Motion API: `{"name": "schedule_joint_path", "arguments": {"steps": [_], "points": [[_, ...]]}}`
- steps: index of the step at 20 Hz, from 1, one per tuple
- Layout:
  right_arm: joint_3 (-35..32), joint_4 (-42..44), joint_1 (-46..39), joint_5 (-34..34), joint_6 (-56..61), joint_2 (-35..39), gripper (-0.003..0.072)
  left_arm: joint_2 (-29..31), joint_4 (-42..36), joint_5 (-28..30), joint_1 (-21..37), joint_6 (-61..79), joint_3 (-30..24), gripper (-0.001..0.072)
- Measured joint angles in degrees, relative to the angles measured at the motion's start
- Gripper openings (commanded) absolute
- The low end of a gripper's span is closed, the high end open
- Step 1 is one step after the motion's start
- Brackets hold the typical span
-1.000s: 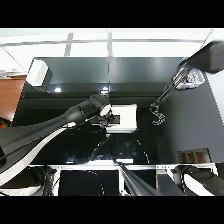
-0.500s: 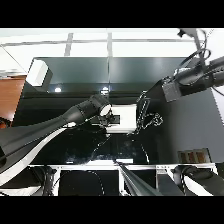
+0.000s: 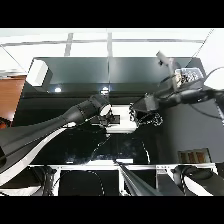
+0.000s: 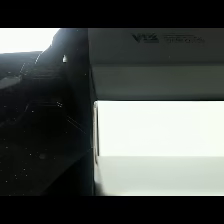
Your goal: Fold the box and place the chain.
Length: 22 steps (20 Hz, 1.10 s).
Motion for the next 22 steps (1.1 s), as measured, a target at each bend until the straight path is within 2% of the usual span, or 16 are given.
{"name": "schedule_joint_path", "arguments": {"steps": [5,6,7,8,11,16,17,18,20,22], "points": [[-10.16,1.11,1.90,-10.78,-0.13,-0.50,0.0017,0.00,0.00,0.00,0.00,0.00,0.00,0.0031],[-11.28,1.05,2.08,-11.98,-0.11,-0.61,0.0119,0.00,0.00,0.02,0.00,-0.02,0.00,0.0031],[-12.04,1.33,2.21,-13.18,-0.04,-0.68,0.0332,0.00,0.00,0.00,0.00,0.00,0.00,0.0031],[-12.59,1.40,2.27,-14.03,0.04,-0.79,0.0393,0.00,0.00,0.02,0.00,-0.02,0.00,0.0031],[-13.44,1.14,1.01,-14.60,0.61,-0.76,0.0391,0.00,0.02,0.00,0.00,-0.02,0.00,0.0031],[-14.19,-5.55,-10.05,-9.11,-3.06,2.12,0.0385,0.00,0.02,0.00,0.00,0.00,0.00,0.0031],[-15.08,-8.41,-12.11,-8.83,-5.09,2.62,0.0443,0.00,0.00,0.02,0.00,-0.02,0.00,0.0031],[-16.28,-10.78,-13.51,-8.87,-7.06,2.95,0.0720,0.00,0.02,0.00,0.00,-0.02,0.00,0.0031],[-18.75,-13.49,-14.64,-10.40,-13.27,3.41,0.0720,0.00,0.00,0.00,0.00,-0.02,0.00,0.0031],[-20.44,-15.21,-14.23,-14.93,-20.72,3.43,0.0720,0.00,0.00,0.00,0.00,-0.02,0.00,0.0031]]}}
